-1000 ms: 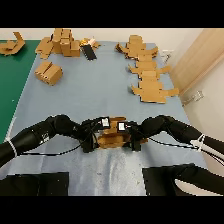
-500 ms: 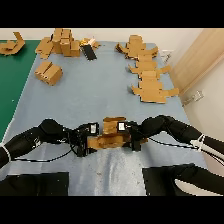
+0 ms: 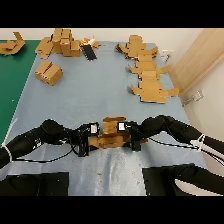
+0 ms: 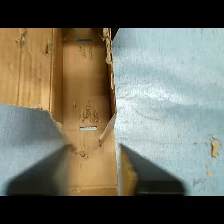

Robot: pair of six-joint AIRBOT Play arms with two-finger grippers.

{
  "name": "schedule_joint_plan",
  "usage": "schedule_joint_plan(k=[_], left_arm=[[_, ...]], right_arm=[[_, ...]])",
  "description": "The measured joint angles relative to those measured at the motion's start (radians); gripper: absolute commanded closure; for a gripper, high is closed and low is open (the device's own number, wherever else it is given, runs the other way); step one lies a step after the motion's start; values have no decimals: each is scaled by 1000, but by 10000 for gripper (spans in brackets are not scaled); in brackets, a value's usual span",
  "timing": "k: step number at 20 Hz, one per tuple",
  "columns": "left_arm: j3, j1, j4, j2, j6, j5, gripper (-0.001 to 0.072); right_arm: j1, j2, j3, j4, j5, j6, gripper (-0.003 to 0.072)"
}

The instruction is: Fold the box.

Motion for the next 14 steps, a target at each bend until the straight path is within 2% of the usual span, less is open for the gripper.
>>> schedule_joint_plan(k=[9,14], left_arm=[[10,-31,-11,0,-11,17,466],[11,-42,95,8,-160,34,466]], right_arm=[[0,0,0,0,0,0,185],[0,0,0,0,0,0,185]])
